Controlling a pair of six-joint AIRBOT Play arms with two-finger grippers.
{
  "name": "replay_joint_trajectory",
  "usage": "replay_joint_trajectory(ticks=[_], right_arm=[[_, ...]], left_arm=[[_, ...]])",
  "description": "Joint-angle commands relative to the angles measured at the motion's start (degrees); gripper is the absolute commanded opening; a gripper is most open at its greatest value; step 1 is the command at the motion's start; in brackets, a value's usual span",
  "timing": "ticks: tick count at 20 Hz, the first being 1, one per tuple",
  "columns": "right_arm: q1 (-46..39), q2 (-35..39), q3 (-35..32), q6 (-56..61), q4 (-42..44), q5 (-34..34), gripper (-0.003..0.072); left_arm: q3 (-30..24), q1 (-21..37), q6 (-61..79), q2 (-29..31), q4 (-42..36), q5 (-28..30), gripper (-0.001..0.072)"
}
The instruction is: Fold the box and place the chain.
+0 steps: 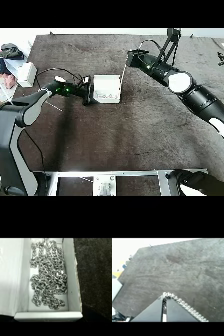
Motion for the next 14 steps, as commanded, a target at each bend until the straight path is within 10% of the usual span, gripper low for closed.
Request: replay_joint_trajectory(ticks=[1,11,12,14], right_arm=[[1.9,0.0,0.3,0.2,0.2,-2.5,-0.0015],[4.6,-4.5,1.4,0.0,-0.5,1.6,-0.0013],[4.6,-6.1,1.4,0.0,-0.8,2.6,0.0025],[4.1,-8.4,1.4,0.0,-5.5,4.8,0.0414]], left_arm=[[0.0,0.0,0.0,0.0,0.0,0.0,0.0277],[0.0,0.0,0.0,0.0,0.0,0.0,0.0277],[0.0,0.0,0.0,0.0,0.0,0.0,0.0277],[0.0,0.0,0.0,0.0,0.0,0.0,0.0277]])
